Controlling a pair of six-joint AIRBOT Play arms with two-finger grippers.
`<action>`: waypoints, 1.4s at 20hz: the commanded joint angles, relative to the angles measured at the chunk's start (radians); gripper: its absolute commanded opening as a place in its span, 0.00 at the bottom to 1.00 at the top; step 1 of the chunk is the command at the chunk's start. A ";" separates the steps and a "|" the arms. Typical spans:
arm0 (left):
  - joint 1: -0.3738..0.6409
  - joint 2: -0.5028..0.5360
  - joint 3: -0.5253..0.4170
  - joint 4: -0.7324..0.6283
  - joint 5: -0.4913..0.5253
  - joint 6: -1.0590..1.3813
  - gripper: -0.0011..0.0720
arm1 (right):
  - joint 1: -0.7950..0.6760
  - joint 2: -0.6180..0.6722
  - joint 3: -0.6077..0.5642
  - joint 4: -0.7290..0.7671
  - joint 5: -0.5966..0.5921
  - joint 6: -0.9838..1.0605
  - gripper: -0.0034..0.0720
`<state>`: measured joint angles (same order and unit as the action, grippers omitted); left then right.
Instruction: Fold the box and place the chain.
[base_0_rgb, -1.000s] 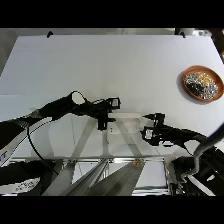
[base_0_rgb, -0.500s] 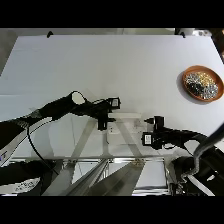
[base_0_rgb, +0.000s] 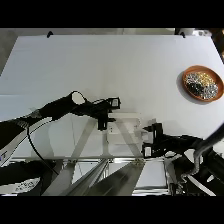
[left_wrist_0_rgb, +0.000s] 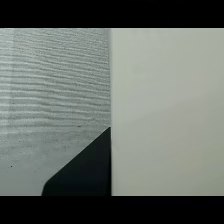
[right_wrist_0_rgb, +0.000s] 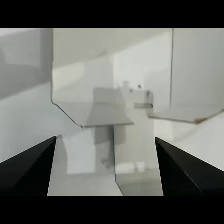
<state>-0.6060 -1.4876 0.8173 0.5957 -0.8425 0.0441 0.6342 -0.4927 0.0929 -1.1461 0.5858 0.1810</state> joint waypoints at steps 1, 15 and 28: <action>0.000 0.000 0.000 0.000 0.000 0.000 0.03 | 0.085 -0.040 -0.005 0.000 -0.085 0.009 0.94; 0.000 0.000 0.000 0.000 0.000 0.000 0.03 | -0.006 -0.104 0.043 0.083 -0.130 0.056 0.95; 0.000 0.000 0.000 0.000 0.000 0.000 0.03 | -0.156 -0.122 0.059 0.420 -0.089 -0.295 0.95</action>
